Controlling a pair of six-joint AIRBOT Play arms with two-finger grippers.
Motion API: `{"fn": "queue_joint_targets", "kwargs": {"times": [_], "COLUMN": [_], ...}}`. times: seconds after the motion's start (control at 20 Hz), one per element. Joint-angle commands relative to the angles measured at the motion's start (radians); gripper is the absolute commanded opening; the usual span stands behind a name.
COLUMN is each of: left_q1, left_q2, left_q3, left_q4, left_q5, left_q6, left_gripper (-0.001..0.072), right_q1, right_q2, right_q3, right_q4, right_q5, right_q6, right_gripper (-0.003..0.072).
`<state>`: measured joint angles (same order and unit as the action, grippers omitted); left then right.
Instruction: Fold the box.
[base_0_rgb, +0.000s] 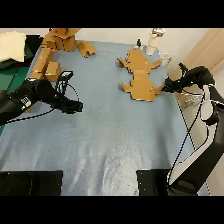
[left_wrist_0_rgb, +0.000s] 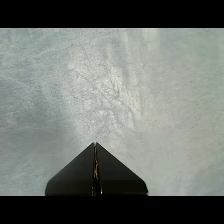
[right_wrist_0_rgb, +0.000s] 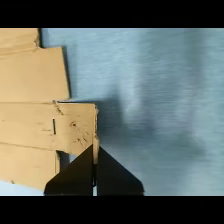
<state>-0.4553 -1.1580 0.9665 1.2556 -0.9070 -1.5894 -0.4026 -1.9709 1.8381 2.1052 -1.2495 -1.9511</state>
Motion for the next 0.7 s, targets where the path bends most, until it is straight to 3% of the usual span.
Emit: {"fn": "queue_joint_targets", "kwargs": {"times": [0.0,0.05,0.1,0.15,0.35,0.5,0.65], "left_q1": [0.002,0.002,0.002,0.002,0.023,0.080,0.158], "left_q2": [0.000,0.000,0.000,0.000,0.000,0.000,0.000], "left_q3": [0.028,0.035,0.036,0.036,0.035,0.035,0.035], "left_q4": [-0.003,-0.003,-0.003,-0.003,-0.003,-0.008,-0.085], "left_q5": [-0.043,-0.051,-0.055,-0.061,-0.117,-0.170,-0.213], "left_q6": [0.013,0.031,0.033,0.033,0.107,0.166,0.274], "left_gripper": [0.0016,0.0101,0.0426,0.0507,0.0506,0.0507,0.0507], "right_q1": [0.033,0.050,0.068,0.091,0.214,0.319,0.424], "right_q2": [0.055,0.085,0.117,0.153,0.360,0.564,0.731], "right_q3": [-0.006,-0.032,-0.070,-0.118,-0.426,-0.720,-0.960], "right_q4": [0.021,0.020,0.023,0.023,0.022,0.015,-0.014], "right_q5": [-0.104,-0.114,-0.114,-0.110,0.010,0.162,0.217], "right_q6": [-0.040,-0.040,-0.039,-0.037,-0.004,0.087,0.196], "right_gripper": [-0.0002,-0.0003,-0.0003,-0.0002,-0.0003,-0.0003,-0.0002]}}
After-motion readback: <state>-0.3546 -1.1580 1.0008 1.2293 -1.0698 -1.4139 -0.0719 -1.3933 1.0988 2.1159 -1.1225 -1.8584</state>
